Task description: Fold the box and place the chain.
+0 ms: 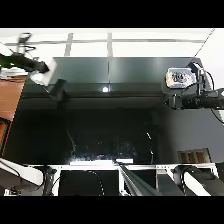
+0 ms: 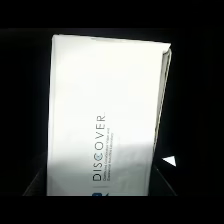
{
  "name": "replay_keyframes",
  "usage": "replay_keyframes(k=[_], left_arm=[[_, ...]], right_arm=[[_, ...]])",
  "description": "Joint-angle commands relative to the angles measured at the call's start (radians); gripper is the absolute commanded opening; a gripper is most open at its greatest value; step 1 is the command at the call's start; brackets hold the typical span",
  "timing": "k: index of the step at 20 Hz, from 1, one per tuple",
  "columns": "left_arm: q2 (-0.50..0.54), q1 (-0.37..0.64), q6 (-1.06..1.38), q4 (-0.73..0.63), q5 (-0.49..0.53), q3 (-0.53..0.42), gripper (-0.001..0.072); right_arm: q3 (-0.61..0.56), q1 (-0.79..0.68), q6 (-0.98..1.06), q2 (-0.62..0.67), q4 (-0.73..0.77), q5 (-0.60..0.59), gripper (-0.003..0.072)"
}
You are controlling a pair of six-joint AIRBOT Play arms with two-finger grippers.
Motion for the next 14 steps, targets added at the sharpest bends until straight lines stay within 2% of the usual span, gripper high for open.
replay_keyframes(k=[1,3,5,6,7,8,11,13,14], left_arm=[[-0.170,0.127,-0.045,-0.012,-0.035,0.237,0.0331],[-0.240,0.122,-0.042,-0.012,-0.033,0.306,0.0331],[-0.269,0.106,-0.012,-0.012,-0.037,0.293,0.0332],[-0.272,0.098,-0.012,-0.008,-0.036,0.278,0.0364],[-0.271,0.090,-0.017,-0.003,-0.035,0.277,0.0620],[-0.264,0.083,-0.056,-0.004,-0.033,0.294,0.0717],[-0.154,0.069,-0.166,-0.049,-0.044,0.322,0.0716],[-0.052,0.061,-0.217,-0.049,-0.105,0.318,0.0702],[-0.005,0.059,-0.275,-0.050,-0.151,0.318,0.0563]], right_arm=[[0.000,0.000,0.000,0.000,0.003,-0.010,0.0018],[0.000,0.000,0.000,0.000,0.003,-0.014,0.0018],[0.000,0.000,0.003,0.000,0.003,-0.016,0.0018],[0.000,0.000,0.005,0.000,0.004,-0.015,0.0018],[0.000,0.000,0.015,0.000,0.004,-0.013,0.0018],[0.000,0.000,0.021,0.000,0.004,-0.011,0.0018],[0.000,0.000,0.023,0.000,0.004,0.002,0.0018],[0.000,0.002,0.022,0.000,0.007,0.018,0.0018],[-0.002,0.009,0.022,0.001,0.008,0.011,0.0018]])
